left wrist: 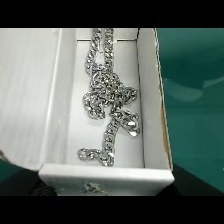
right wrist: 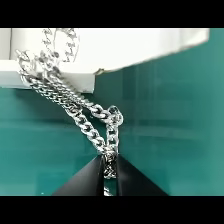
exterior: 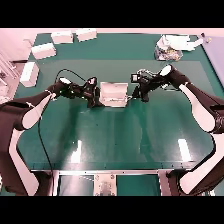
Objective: Fold the box and place the chain.
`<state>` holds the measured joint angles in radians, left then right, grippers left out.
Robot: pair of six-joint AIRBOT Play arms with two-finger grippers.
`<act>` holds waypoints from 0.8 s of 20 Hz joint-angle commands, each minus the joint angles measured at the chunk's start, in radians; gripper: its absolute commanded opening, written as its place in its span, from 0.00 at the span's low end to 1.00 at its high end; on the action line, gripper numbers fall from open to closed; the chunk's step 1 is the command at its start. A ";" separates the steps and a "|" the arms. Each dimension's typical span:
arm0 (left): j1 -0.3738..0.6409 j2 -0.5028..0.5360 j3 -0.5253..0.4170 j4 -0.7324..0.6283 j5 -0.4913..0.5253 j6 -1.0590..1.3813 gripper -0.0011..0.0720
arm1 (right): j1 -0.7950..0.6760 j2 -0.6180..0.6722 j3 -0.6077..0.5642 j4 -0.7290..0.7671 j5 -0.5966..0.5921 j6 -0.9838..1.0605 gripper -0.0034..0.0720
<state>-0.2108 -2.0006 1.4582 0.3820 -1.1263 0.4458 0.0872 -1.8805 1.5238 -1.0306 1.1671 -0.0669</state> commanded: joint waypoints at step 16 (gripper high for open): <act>0.001 0.001 0.000 0.000 0.000 0.000 0.50 | 0.025 0.180 -0.004 0.043 0.125 0.173 0.05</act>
